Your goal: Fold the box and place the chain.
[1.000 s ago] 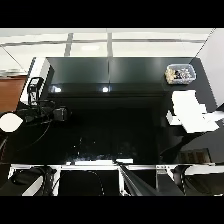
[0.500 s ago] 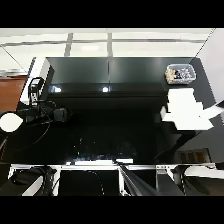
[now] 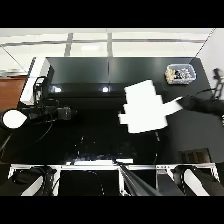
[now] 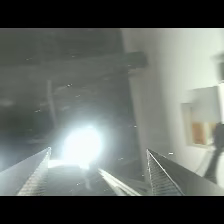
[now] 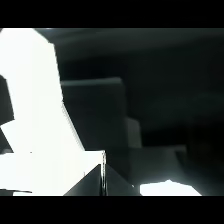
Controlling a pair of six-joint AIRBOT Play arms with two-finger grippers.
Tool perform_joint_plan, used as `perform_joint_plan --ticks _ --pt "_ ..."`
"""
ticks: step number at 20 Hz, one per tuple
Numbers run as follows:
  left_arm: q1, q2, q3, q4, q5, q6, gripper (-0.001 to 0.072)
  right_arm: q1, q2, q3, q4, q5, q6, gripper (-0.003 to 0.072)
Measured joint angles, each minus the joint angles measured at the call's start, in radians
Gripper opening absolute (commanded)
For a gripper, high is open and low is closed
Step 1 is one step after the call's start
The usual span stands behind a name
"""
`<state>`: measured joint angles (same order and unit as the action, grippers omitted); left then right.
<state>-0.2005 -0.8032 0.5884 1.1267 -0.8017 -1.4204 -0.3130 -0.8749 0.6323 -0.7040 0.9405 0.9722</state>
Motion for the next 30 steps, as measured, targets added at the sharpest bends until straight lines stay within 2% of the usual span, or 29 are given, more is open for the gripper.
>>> perform_joint_plan --ticks 4,8,12,15,20,21,24,25,27,28,30 --pt "0.000 -0.094 0.001 -0.161 0.011 0.135 0.0707 0.322 0.092 -0.191 0.177 -0.267 0.024 0.0014" --pt "0.002 -0.232 0.039 -0.310 0.010 0.259 0.0707 0.561 0.116 -0.283 0.237 -0.463 0.072 0.0014" --pt "0.036 -0.426 0.156 -0.394 -0.067 0.325 0.0706 0.662 0.123 -0.315 0.257 -0.541 0.089 0.0014" --pt "0.071 -0.572 0.233 -0.500 -0.195 0.410 0.0706 0.686 0.124 -0.322 0.262 -0.560 0.095 0.0014" --pt "0.070 -0.749 0.280 -0.646 -0.353 0.566 0.0681 0.699 0.124 -0.327 0.264 -0.565 0.098 0.0014" --pt "0.063 -0.776 0.288 -0.670 -0.394 0.610 0.0596 0.699 0.124 -0.327 0.265 -0.565 0.098 0.0014" --pt "0.042 -0.841 0.327 -0.690 -0.528 0.738 0.0428 0.701 0.124 -0.327 0.264 -0.561 0.098 0.0015" --pt "0.033 -0.855 0.346 -0.681 -0.558 0.773 0.0342 0.701 0.124 -0.327 0.265 -0.561 0.098 0.0014" --pt "0.016 -0.872 0.388 -0.640 -0.602 0.829 0.0327 0.701 0.124 -0.327 0.265 -0.560 0.098 0.0014" --pt "0.006 -0.877 0.410 -0.616 -0.614 0.850 0.0243 0.701 0.124 -0.327 0.265 -0.560 0.098 0.0015" --pt "-0.011 -0.888 0.452 -0.556 -0.640 0.879 0.0202 0.701 0.124 -0.327 0.265 -0.560 0.097 0.0015"
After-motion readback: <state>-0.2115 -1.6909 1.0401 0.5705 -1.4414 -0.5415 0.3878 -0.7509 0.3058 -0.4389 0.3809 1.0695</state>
